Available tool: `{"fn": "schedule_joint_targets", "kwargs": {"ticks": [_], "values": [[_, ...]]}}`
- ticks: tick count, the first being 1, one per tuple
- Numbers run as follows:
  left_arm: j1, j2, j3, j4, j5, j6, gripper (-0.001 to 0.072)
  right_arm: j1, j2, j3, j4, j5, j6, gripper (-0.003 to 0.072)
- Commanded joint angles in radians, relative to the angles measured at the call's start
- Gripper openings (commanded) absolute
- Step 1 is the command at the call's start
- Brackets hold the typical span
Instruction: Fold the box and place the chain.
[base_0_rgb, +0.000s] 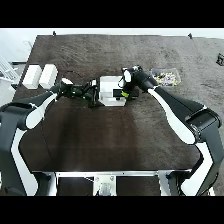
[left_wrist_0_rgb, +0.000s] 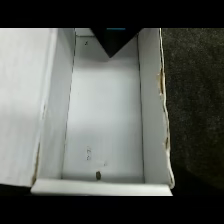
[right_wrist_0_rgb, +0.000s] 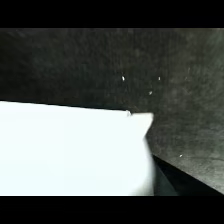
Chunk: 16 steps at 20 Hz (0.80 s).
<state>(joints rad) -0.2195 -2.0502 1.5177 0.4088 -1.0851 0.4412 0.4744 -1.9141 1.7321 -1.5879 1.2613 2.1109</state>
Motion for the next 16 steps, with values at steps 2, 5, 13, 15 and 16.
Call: {"fn": "schedule_joint_targets", "kwargs": {"ticks": [2,5,13,15,16], "values": [[0.001,0.001,0.000,0.001,0.001,0.001,0.0579,-0.015,0.016,0.039,-0.014,0.030,-0.002,0.0571],[0.001,0.001,0.000,0.001,0.002,0.001,0.0579,-0.028,0.043,0.061,-0.014,0.077,-0.059,0.0571],[0.001,0.001,0.000,0.002,0.002,0.001,0.0579,-0.174,0.209,0.062,-0.222,-0.005,-0.222,0.0571],[0.001,0.001,0.000,0.002,0.002,0.001,0.0579,-0.260,0.208,0.062,-0.200,-0.062,-0.290,0.0570],[0.001,0.001,0.000,0.002,0.002,0.000,0.0579,-0.309,0.200,0.062,-0.151,-0.088,-0.354,0.0570]]}}
